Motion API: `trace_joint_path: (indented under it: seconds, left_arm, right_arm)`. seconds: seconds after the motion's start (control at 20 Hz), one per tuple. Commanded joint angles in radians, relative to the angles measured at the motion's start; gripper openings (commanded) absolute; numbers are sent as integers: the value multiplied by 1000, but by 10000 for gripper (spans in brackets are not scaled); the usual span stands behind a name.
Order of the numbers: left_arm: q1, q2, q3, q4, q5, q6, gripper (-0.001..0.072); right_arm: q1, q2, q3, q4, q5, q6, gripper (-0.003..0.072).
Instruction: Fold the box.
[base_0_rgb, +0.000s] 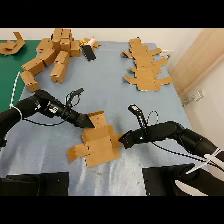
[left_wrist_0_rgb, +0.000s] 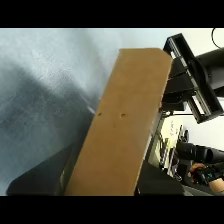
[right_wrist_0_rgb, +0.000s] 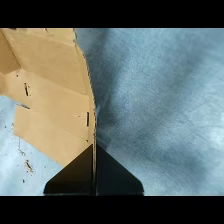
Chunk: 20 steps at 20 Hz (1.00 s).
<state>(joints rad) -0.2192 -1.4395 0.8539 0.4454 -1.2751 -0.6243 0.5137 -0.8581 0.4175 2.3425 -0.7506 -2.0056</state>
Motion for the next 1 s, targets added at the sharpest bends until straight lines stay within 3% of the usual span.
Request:
trace_joint_path:
  seconds: [0.0,0.25,0.3,0.35,0.6,0.65,0.7,0.75,0.85,0.95]
  left_arm:
    - [-13,-10,1,-23,19,70,369]
    - [-14,-10,1,-21,16,101,336]
    - [-14,-10,1,-21,16,114,169]
    - [-14,-10,1,-22,18,122,105]
    - [-14,-10,1,-23,18,156,102]
    - [-14,-10,1,-33,21,163,102]
    - [-14,-9,1,-54,28,164,102]
    - [-19,-8,1,-84,36,172,102]
    - [-53,6,1,-114,48,260,11]
    - [-116,46,1,-114,138,342,11]
  right_arm:
    - [1,1,0,-4,-22,21,2]
    - [1,1,0,-13,-22,42,2]
    - [1,1,0,-13,-22,42,2]
    - [1,1,0,-13,-22,42,2]
    - [1,1,0,-13,-21,42,5]
    - [1,1,0,-21,-21,42,99]
    - [-3,2,0,-42,-22,42,262]
    - [-3,2,1,-82,-22,62,341]
    - [-24,6,23,-225,-39,205,342]
    - [-68,20,74,-392,-131,365,342]
